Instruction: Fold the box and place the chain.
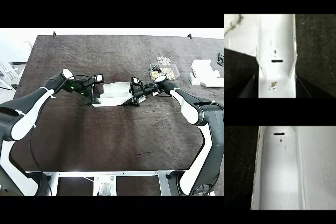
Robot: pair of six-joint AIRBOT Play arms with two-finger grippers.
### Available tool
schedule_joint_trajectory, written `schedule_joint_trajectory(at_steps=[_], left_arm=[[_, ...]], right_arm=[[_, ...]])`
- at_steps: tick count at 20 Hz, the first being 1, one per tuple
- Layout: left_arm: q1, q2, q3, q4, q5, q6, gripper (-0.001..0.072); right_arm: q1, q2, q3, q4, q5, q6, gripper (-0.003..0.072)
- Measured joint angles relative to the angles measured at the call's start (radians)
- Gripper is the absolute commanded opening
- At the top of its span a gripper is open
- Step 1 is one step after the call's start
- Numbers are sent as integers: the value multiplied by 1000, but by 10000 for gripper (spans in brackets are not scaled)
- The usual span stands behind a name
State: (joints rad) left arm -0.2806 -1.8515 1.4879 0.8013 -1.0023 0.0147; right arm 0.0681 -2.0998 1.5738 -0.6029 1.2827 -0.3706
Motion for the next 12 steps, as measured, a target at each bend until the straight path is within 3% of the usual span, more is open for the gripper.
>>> schedule_joint_trajectory(at_steps=[7, 9, 12], left_arm=[[-21, -2, 0, -5, 20, 5, 577], [-24, -2, 0, 0, 25, -2, 420], [-25, -2, 0, 3, 29, -6, 419]], right_arm=[[0, 0, 0, 0, 0, 0, 457], [0, 0, 0, 0, 0, 0, 457], [0, 0, 0, 0, 0, 0, 456]])
